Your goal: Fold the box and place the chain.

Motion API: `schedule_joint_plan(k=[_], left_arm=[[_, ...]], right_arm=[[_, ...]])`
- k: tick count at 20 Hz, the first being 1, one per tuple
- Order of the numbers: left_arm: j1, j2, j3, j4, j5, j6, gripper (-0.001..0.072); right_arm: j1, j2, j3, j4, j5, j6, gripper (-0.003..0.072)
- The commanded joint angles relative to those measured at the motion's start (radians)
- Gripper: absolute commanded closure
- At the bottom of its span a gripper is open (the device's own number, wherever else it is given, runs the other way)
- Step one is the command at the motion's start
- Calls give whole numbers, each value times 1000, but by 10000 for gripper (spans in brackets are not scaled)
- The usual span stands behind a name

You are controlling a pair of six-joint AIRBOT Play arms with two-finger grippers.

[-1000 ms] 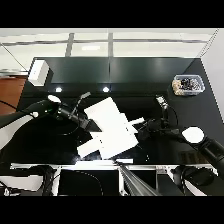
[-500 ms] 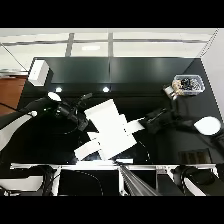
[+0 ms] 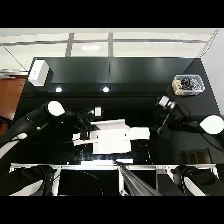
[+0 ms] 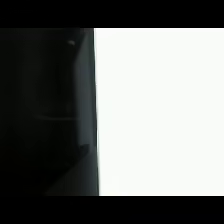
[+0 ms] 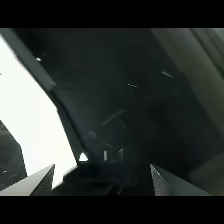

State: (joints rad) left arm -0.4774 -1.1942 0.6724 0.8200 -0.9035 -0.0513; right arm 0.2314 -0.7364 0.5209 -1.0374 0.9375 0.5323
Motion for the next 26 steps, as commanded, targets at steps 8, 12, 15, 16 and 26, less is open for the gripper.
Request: schedule_joint_plan(k=[8,12,15,16,26], left_arm=[[-41,-32,-26,35,106,66,680],[-41,-32,-26,35,107,66,680],[-41,-34,-26,35,111,66,680],[-41,-38,-26,35,110,66,680],[-41,-42,-26,34,109,66,680]], right_arm=[[274,-105,-106,186,-158,-368,-30],[299,-193,-106,296,-154,-484,-30],[359,-244,-107,338,-156,-569,-30],[373,-256,-107,338,-158,-579,-30],[399,-305,-109,420,-166,-645,-29]])
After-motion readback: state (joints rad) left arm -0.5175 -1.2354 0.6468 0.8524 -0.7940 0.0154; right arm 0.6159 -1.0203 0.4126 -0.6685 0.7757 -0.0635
